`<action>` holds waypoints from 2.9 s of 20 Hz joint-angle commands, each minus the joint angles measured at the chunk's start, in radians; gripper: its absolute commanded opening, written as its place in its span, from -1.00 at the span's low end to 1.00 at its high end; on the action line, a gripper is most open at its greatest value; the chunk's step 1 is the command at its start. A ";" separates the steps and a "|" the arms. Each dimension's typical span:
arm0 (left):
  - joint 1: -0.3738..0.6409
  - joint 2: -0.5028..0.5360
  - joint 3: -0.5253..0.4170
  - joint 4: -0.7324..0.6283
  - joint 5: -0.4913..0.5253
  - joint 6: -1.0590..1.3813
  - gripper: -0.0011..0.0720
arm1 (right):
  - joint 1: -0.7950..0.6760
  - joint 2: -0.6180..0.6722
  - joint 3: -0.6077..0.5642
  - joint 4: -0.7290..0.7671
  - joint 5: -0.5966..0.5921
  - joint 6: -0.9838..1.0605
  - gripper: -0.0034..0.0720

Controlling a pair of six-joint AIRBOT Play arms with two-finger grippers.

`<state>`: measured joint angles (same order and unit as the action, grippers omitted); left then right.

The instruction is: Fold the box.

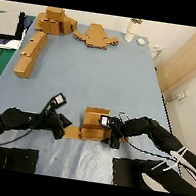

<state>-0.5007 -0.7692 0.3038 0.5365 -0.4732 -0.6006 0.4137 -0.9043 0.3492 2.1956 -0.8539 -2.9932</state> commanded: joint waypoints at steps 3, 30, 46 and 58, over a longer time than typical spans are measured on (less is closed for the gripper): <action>0.254 0.054 0.006 0.535 -0.330 -1.080 -0.93 | 0.000 0.001 0.001 0.000 0.000 0.000 0.68; -0.206 -0.150 0.053 -0.006 0.030 -0.906 -0.93 | 0.000 0.001 0.001 0.000 0.000 0.000 0.68; -0.166 -0.232 0.258 0.433 -0.175 -1.223 0.28 | 0.000 0.001 0.001 0.000 0.000 0.000 0.68; -0.167 -0.256 0.349 0.317 -0.264 -1.176 0.78 | 0.000 0.001 0.001 0.000 0.000 0.000 0.68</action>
<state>-0.6678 -1.0122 0.6487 0.9234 -0.7334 -1.8126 0.4137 -0.9043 0.3492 2.1952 -0.8539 -2.9936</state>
